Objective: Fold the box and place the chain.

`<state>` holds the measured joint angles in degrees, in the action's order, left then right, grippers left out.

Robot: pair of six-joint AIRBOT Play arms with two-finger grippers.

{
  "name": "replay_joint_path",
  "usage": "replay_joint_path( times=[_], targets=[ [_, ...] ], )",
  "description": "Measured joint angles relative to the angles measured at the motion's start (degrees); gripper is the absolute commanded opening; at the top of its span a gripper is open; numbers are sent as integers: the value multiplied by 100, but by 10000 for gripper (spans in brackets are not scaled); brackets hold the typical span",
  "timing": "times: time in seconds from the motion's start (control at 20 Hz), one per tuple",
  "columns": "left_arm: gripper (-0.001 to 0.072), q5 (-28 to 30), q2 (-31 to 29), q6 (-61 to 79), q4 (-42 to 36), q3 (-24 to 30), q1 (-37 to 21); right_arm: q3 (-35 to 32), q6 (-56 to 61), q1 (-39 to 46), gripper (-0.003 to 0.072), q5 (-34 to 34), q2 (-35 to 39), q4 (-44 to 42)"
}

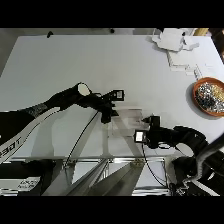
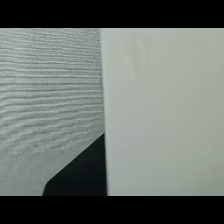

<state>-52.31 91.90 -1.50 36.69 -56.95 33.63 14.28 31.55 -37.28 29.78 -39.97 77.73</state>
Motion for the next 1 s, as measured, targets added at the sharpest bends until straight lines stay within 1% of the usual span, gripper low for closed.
replay_joint_path(
  times=[0.2, 0.45, 0.6, 0.75, 0.85, 1.0],
  targets=[
    [9, 0, 0, 0, 0, 0, 0, 267, -402, 629, 692, 42, -131, -645],
    [9, 2, 2, -2, 0, 0, 0, 404, -1781, 1351, 692, 162, -389, -1856],
    [9, 2, 0, -2, 0, 0, 0, 435, -2857, 1821, 692, 439, -660, -2699],
    [9, 2, 0, -2, 0, 0, 0, 501, -3768, 2253, 692, 804, -992, -3366],
    [9, 2, 0, -2, 0, 0, 0, 605, -4197, 2498, 691, 1056, -1235, -3694],
    [9, 4, 0, -2, 0, 0, 0, 879, -4551, 2782, 689, 1458, -1705, -3963]
  ],
)
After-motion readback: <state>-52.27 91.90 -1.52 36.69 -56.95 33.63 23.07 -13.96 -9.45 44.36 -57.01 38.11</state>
